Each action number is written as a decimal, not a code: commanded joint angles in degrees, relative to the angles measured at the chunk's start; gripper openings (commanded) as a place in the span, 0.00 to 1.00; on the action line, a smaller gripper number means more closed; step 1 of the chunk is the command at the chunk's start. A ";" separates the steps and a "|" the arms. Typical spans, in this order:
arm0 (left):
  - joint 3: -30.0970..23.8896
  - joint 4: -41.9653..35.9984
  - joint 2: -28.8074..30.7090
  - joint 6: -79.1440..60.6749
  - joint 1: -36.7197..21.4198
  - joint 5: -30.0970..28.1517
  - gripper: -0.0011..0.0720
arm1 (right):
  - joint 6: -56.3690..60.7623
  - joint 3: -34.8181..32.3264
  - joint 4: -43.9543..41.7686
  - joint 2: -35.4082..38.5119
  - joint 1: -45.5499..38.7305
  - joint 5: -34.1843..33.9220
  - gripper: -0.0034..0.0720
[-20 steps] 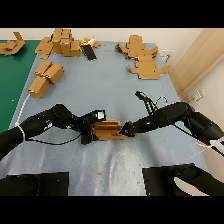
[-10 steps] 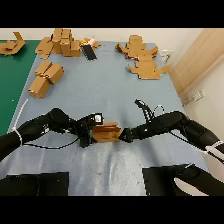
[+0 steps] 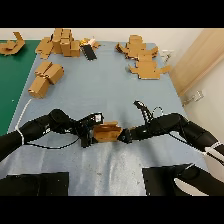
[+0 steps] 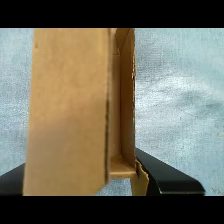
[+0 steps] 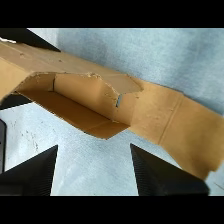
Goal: Fold the box.
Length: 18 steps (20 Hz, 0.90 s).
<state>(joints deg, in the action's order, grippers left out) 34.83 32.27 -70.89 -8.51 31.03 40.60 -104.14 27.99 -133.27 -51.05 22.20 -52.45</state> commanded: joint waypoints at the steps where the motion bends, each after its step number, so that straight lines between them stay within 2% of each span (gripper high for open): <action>1: 0.00 -0.15 -0.07 -0.02 0.00 -0.09 0.59 | -0.04 -0.02 -0.04 0.04 0.07 0.13 0.98; 10: 0.00 0.11 -0.07 0.37 0.07 0.09 0.59 | -0.02 -0.02 -0.07 0.04 0.07 0.13 0.98; 11: 0.00 0.17 -0.07 0.35 0.07 0.13 0.67 | -0.02 -0.02 -0.07 0.04 0.07 0.13 0.98; 12: 0.00 0.20 -0.07 0.37 0.07 0.00 0.94 | -0.02 -0.02 -0.09 0.04 0.07 0.13 0.98; 13: 0.00 0.26 -0.07 0.37 0.07 0.00 0.97 | -0.02 -0.02 -0.09 0.04 0.07 0.11 0.98; 18: -0.02 0.44 -0.07 0.39 0.07 0.07 0.97 | -0.02 -0.02 -0.09 0.04 0.07 0.11 0.98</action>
